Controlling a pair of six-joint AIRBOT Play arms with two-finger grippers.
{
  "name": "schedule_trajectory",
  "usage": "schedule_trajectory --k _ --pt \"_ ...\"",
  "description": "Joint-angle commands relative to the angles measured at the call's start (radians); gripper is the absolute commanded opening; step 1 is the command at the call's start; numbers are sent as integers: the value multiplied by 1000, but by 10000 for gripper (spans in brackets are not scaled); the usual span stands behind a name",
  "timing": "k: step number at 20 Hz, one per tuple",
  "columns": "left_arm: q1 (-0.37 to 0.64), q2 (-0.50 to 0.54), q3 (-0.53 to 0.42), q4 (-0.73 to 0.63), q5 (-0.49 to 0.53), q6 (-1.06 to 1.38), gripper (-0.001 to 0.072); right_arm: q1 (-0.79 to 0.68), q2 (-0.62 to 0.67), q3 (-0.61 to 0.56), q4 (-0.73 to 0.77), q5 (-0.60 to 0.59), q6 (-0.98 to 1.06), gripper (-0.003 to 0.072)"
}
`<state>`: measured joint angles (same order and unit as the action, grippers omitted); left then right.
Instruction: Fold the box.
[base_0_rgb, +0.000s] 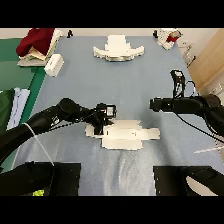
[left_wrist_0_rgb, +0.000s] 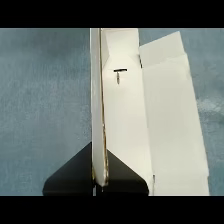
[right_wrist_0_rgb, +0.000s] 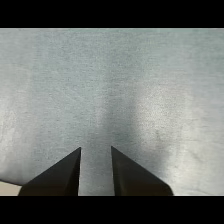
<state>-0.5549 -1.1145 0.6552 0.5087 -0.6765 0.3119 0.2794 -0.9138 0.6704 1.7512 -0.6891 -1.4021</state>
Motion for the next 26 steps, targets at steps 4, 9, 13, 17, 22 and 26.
schedule_trajectory --k 4,9,13,17,22,26 --pt "2 -32 43 11 -68 -105 12 1 -2 1 3 -1 0 315" --pt "2 -32 3 9 -58 -148 11 2 -2 1 3 -3 0 316" --pt "2 -32 -19 7 -57 -156 12 2 -2 1 4 -3 0 315" --pt "2 -32 -37 8 -57 -155 14 2 -2 1 11 -4 0 315" --pt "2 -32 -39 8 -44 -152 14 2 -2 1 20 -24 0 312" --pt "2 -32 -32 8 -30 -152 14 2 -1 1 38 -76 0 310"
